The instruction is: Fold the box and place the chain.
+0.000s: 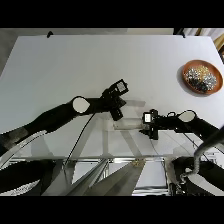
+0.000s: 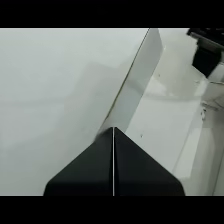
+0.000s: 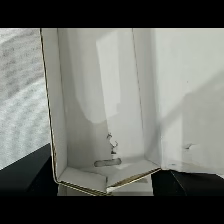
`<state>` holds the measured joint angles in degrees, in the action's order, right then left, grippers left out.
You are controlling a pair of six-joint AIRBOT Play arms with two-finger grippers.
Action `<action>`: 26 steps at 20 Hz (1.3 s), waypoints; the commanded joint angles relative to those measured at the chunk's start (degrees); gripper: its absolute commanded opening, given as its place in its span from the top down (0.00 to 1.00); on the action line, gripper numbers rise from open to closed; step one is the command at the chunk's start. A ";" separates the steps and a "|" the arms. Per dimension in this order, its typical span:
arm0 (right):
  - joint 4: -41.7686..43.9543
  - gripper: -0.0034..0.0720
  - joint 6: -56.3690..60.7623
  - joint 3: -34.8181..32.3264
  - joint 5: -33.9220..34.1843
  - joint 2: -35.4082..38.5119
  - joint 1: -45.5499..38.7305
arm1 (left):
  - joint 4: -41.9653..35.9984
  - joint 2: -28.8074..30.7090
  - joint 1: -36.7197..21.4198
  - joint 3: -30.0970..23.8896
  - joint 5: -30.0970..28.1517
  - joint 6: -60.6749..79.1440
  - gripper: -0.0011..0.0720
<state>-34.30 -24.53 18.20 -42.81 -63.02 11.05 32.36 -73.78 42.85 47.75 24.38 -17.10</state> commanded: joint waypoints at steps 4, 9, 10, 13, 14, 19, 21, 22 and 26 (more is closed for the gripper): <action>0.02 0.56 0.02 0.02 0.00 0.04 0.02 | 21.55 6.71 -5.07 -0.02 23.98 -6.12 0.98; 0.04 0.56 0.02 0.00 0.00 0.04 0.02 | 18.10 5.07 -5.44 -6.80 21.66 -5.62 0.98; 0.02 0.56 0.02 0.02 -0.02 0.04 0.02 | 16.06 4.50 -5.44 -8.48 20.33 -3.58 0.98; 0.02 0.56 0.02 0.00 0.00 0.04 0.02 | 13.55 2.36 -5.42 -10.47 20.17 2.64 0.98; 0.04 0.56 0.02 0.00 -0.02 0.04 0.02 | 13.55 1.75 -5.42 -10.47 19.85 3.34 0.98; 0.02 0.56 0.02 0.00 -0.02 0.04 0.02 | 13.75 -2.86 -5.57 -10.47 17.64 5.62 0.97; 0.02 0.56 0.02 0.02 -0.02 0.04 0.02 | 13.73 -3.58 -5.55 -10.47 16.61 5.77 0.91; 0.02 0.56 0.02 0.00 -0.02 0.04 0.02 | 13.70 -3.32 -5.55 -10.47 15.91 5.77 0.86; 0.02 0.56 0.02 0.00 -0.02 0.04 0.02 | 13.66 -1.84 -5.57 -10.45 13.07 5.81 0.86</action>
